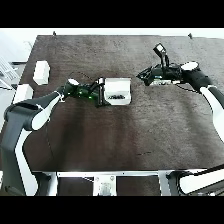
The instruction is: Fold the box and place the chain.
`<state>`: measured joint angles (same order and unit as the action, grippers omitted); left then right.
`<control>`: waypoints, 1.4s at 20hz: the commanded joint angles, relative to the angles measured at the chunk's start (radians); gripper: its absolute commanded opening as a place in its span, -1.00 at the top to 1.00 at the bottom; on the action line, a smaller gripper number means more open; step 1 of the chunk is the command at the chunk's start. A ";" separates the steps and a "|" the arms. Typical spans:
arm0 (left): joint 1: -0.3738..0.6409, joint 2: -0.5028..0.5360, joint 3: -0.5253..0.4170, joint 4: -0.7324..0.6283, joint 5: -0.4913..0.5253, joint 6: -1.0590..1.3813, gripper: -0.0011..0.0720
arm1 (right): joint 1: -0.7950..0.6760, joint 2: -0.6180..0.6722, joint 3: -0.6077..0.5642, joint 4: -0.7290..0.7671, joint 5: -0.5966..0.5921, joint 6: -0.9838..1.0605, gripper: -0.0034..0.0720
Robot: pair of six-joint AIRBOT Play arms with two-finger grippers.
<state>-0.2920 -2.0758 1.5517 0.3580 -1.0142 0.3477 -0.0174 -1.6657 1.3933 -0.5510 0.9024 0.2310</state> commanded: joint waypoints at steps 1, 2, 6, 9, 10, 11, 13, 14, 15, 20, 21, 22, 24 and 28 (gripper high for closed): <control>0.001 0.000 0.000 0.000 0.000 0.000 0.05 | 0.002 -0.087 0.068 0.089 0.110 -0.078 0.40; 0.001 0.000 0.000 0.000 0.000 0.000 0.05 | 0.005 -0.100 0.084 0.091 0.129 -0.078 0.40; 0.001 0.000 0.000 0.000 0.000 0.000 0.05 | 0.025 -0.103 0.090 0.088 0.148 -0.084 0.40; 0.001 0.000 0.000 0.000 0.001 0.000 0.05 | 0.025 -0.103 0.091 0.088 0.216 -0.090 0.40; 0.001 0.000 0.000 0.000 0.001 0.000 0.05 | 0.025 -0.103 0.091 0.087 0.243 -0.090 0.40; 0.001 0.000 0.000 0.000 0.001 0.000 0.05 | 0.026 -0.103 0.092 0.088 0.271 -0.090 0.40; 0.001 0.000 0.000 0.000 0.001 0.000 0.05 | 0.028 -0.103 0.097 0.087 0.325 -0.090 0.40; 0.001 0.000 0.000 0.000 0.001 0.001 0.05 | 0.031 -0.103 0.099 0.085 0.349 -0.090 0.40; 0.001 0.000 0.000 0.000 0.001 0.001 0.05 | 0.035 -0.103 0.101 0.076 0.362 -0.089 0.40; 0.001 0.000 0.000 0.000 0.002 0.001 0.05 | 0.072 -0.103 0.103 0.051 0.404 -0.089 0.40; 0.001 0.000 0.000 0.000 0.002 0.001 0.05 | 0.085 -0.103 0.103 0.030 0.404 -0.090 0.40; 0.001 0.000 0.000 0.000 0.002 0.001 0.05 | 0.100 -0.103 0.103 0.005 0.404 -0.089 0.40; 0.001 0.000 0.000 0.000 0.002 0.000 0.05 | 0.124 -0.104 0.103 -0.038 0.404 -0.090 0.40; 0.001 0.000 0.000 0.000 0.002 0.000 0.05 | 0.134 -0.104 0.103 -0.041 0.392 -0.090 0.40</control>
<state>-0.2920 -2.0758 1.5517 0.3580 -1.0134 0.3481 0.1043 -1.7687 1.4960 -0.5716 1.3010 0.1410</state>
